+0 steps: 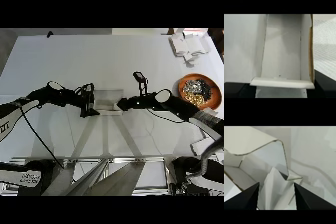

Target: Fold the box and place the chain.

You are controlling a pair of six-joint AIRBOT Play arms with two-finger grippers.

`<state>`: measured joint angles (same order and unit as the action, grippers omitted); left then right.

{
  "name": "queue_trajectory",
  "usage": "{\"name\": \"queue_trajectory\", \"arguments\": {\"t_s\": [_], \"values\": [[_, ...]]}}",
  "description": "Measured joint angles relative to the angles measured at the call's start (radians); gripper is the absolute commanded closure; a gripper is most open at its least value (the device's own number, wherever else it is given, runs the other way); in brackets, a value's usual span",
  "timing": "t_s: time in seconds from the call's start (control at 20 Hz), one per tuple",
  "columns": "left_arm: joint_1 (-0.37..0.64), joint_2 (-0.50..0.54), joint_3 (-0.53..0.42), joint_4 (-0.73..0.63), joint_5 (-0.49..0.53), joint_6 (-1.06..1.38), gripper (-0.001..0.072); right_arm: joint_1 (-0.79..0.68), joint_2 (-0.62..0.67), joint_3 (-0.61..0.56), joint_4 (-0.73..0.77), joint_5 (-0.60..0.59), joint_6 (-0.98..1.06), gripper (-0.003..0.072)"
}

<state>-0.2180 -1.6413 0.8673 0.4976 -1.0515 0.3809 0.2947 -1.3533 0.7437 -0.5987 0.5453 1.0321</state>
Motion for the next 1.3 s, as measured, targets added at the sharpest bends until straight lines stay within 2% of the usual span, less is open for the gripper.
{"name": "queue_trajectory", "arguments": {"t_s": [0.3,0.45,0.6,0.9,1.15,1.3], "values": [[0.000,0.000,0.000,0.000,0.000,0.001,0.0294,0.051,0.000,0.030,-0.338,-0.001,0.345,0.0188],[0.000,0.000,0.000,0.000,0.000,0.000,0.0294,0.080,-0.012,0.087,-0.539,0.060,0.528,0.0188],[0.000,0.000,0.000,-0.001,0.000,0.000,0.0294,0.103,-0.025,0.152,-0.679,0.140,0.665,0.0187],[0.000,0.000,0.000,0.000,0.000,0.001,0.0294,0.157,-0.060,0.233,-0.816,0.242,0.858,0.0187],[0.000,0.000,0.000,0.001,0.000,0.002,0.0294,0.215,-0.167,0.323,-0.904,0.358,0.978,0.0190],[0.000,0.000,0.000,0.002,0.000,0.003,0.0294,0.241,-0.214,0.364,-0.943,0.384,1.069,0.0220]]}}
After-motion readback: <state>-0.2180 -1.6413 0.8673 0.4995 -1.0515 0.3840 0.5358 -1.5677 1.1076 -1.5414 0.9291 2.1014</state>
